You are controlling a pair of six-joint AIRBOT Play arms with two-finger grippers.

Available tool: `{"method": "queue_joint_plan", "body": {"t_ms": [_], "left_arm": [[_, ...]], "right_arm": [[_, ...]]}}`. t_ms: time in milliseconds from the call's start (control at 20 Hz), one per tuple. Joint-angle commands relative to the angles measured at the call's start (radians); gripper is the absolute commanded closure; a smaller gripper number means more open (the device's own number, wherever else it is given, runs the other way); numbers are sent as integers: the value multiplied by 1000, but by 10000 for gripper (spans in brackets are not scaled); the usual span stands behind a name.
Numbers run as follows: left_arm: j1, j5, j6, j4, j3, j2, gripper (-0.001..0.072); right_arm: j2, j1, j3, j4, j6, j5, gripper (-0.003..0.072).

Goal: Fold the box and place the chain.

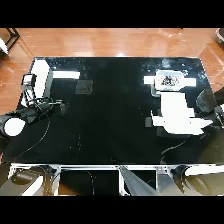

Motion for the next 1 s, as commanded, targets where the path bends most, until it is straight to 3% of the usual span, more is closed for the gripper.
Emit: {"method": "queue_joint_plan", "body": {"t_ms": [0,550,600,750,800,900,950], "left_arm": [[1,0,1,0,0,-1,74],[1,0,2,1,0,-1,74],[1,0,1,1,0,-1,74],[1,0,1,1,0,-1,74],[1,0,1,1,0,-1,74],[1,0,1,0,0,-1,74],[1,0,1,0,0,-1,74]], "right_arm": [[-2,-18,1,-7,1,0,356],[-31,-20,1,8,-8,37,360],[-32,-21,1,23,-15,38,465],[-34,-20,1,68,-40,31,466],[-37,-19,1,90,-55,16,574],[-40,-14,1,109,-79,-23,666],[-40,-13,1,116,-86,-45,668]]}}
